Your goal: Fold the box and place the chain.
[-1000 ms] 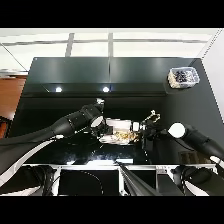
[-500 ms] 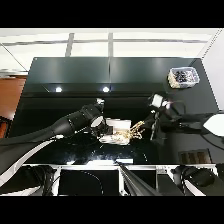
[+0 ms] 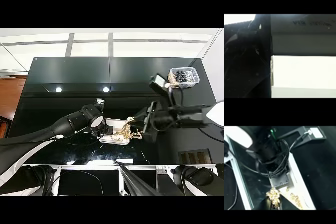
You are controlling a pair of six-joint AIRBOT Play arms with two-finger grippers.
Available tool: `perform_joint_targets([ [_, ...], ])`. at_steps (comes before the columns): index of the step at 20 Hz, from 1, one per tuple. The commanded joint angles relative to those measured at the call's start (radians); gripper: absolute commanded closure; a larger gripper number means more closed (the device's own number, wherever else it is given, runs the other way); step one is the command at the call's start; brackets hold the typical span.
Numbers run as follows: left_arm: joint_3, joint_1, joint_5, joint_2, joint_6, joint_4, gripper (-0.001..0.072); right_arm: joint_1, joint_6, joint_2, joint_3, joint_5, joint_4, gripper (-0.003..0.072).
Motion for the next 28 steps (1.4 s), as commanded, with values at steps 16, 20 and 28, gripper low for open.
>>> perform_joint_targets([
  [16,0.000,0.000,0.000,0.000,0.000,0.000,0.0676,-0.259,-0.274,-0.087,-0.341,-0.188,-0.286,-0.0022],
  [20,0.000,0.000,0.000,0.000,0.000,0.000,0.0677,-0.140,-0.607,-0.137,-0.382,-0.239,-0.248,-0.0021],
  [28,0.000,0.000,0.001,0.000,0.000,0.000,0.0677,-0.100,-0.907,-0.238,-0.381,-0.292,-0.068,-0.0021],
])
